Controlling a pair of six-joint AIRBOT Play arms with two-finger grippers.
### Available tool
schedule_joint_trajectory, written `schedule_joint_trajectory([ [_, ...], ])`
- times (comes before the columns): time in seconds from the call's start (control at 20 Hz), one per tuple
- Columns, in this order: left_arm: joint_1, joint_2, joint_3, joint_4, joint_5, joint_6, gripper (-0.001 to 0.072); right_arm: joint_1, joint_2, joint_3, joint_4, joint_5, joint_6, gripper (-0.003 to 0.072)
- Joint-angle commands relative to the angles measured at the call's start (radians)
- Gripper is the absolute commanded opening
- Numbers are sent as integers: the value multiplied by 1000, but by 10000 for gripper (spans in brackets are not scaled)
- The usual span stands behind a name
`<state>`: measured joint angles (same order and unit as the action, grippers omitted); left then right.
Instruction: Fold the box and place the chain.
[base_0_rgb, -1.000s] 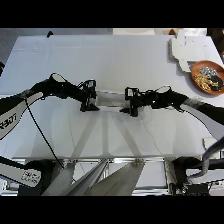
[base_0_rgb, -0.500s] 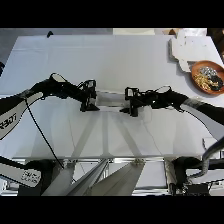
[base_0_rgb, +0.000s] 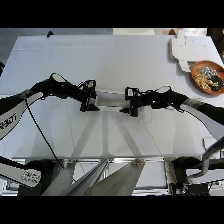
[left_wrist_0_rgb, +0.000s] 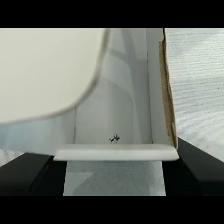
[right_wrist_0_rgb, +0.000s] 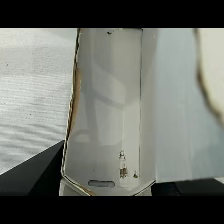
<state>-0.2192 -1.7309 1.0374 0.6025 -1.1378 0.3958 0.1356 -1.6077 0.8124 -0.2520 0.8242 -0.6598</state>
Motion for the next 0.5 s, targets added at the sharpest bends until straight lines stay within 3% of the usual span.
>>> schedule_joint_trajectory([
  [0.0,-1,0,0,0,0,0,330,0,0,1,2,-2,0,473],
  [0.05,-1,0,0,0,0,0,330,0,0,1,2,-2,0,492],
  [0.15,-1,0,0,0,0,0,330,0,0,1,2,-6,0,671],
  [0.45,-1,0,0,0,0,0,330,-1,2,1,-6,-31,0,676],
])
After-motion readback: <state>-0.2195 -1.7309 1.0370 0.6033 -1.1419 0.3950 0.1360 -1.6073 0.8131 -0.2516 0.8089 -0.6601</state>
